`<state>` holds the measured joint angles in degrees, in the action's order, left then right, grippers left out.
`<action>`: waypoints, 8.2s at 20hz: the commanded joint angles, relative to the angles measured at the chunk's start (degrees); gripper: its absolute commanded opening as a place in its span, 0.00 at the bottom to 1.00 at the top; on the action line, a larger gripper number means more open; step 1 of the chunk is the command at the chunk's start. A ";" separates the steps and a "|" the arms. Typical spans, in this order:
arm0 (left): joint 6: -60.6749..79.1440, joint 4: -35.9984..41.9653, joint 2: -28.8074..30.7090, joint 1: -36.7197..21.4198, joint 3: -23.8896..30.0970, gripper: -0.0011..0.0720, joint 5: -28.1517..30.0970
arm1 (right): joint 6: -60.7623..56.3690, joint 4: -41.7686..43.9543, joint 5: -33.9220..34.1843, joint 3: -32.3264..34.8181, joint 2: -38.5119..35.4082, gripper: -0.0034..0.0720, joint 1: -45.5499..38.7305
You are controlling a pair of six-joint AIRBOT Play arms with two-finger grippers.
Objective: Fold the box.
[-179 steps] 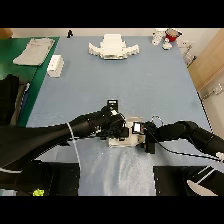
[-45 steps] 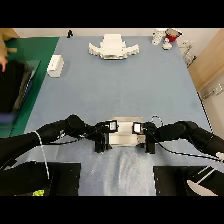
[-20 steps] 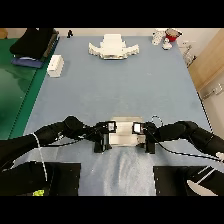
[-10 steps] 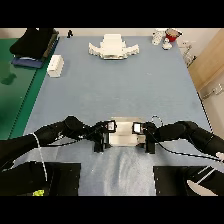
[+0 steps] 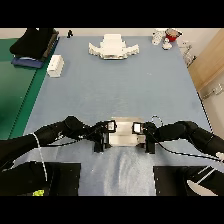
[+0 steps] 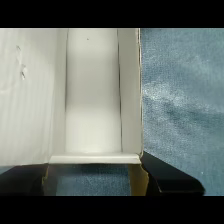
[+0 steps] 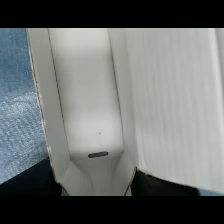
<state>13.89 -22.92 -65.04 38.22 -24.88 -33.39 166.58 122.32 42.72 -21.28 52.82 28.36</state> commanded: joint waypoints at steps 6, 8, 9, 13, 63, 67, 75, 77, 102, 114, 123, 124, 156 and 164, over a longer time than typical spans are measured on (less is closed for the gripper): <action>0.00 -0.02 -0.02 0.02 0.00 0.73 -0.02 | -0.02 0.00 -0.04 -0.07 -0.04 0.58 -0.02; 0.00 -0.02 -0.02 0.02 0.00 0.74 -0.02 | -0.02 0.00 -0.02 -0.07 -0.04 0.58 -0.02; 0.00 -0.02 -0.02 0.02 0.00 0.73 -0.02 | -0.02 0.00 0.07 -0.07 -0.04 0.58 -0.02; 0.00 -0.02 -0.02 0.02 0.00 0.74 -0.02 | -0.09 0.04 0.83 -0.09 -0.04 0.59 -0.02; 0.00 -0.02 -0.02 0.02 0.00 0.74 -0.02 | -70.73 2.45 5.77 -16.87 10.25 0.15 -0.17; 0.00 -0.02 -0.02 0.02 0.00 0.74 -0.04 | -58.47 0.48 14.29 -17.38 1.36 0.15 -0.17; 0.00 -0.02 -0.02 0.02 0.00 0.73 -0.04 | -41.62 -6.36 26.47 -11.39 -16.11 0.49 -0.13; 0.00 -0.02 -0.02 0.02 0.00 0.74 -0.04 | -36.52 -11.39 23.96 -7.32 -16.76 0.78 -0.13; 0.00 -0.02 -0.02 0.02 0.00 0.74 -0.04 | -19.47 -12.98 3.10 -2.93 -7.41 0.24 7.02; 0.00 -0.02 -0.02 0.02 0.00 0.73 -0.04 | -15.85 -7.15 2.32 -2.93 -4.42 0.52 7.02; 0.00 -0.02 -0.02 0.02 0.00 0.74 -0.04 | -37.33 -22.12 11.91 -5.25 -6.69 0.61 7.02; 0.00 -0.02 -0.02 0.02 0.00 0.74 -0.04 | -44.92 -26.75 17.35 -6.60 -7.39 0.31 7.02; 0.00 -0.02 -0.02 0.02 0.00 0.74 -0.02 | -68.52 1.16 29.81 -7.37 -0.04 0.05 -20.37; 0.00 -0.02 -0.02 0.02 0.00 0.74 -0.04 | -68.11 3.54 29.73 -9.97 -1.55 0.46 -19.15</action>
<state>13.89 -22.94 -65.04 38.22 -24.88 -33.43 98.48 124.77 72.66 -30.26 51.57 8.34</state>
